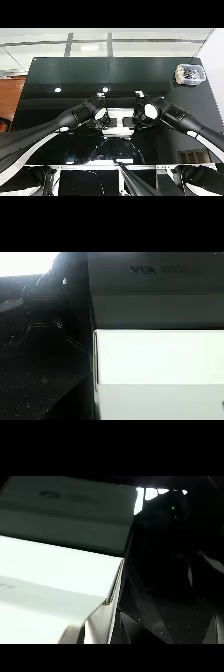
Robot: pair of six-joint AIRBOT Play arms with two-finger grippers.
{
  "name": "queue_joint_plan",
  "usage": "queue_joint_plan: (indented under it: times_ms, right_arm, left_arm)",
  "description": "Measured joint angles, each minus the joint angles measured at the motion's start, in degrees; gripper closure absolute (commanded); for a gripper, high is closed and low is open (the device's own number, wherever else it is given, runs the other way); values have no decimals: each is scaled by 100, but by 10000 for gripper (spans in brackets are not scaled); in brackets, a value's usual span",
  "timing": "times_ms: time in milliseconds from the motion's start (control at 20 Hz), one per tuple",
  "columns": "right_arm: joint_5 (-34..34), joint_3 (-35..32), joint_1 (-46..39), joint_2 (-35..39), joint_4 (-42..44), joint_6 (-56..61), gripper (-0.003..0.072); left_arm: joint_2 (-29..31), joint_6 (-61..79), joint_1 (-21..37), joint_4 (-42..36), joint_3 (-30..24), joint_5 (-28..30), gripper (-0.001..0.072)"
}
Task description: Fold the box and place the chain.
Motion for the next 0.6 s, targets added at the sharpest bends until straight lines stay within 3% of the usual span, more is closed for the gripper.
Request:
queue_joint_plan:
  times_ms: [600]
  right_arm:
    - [459, 496, 190, -544, -472, 382, 451]
  left_arm:
    - [2, 2, 0, 0, 0, -4, 683]
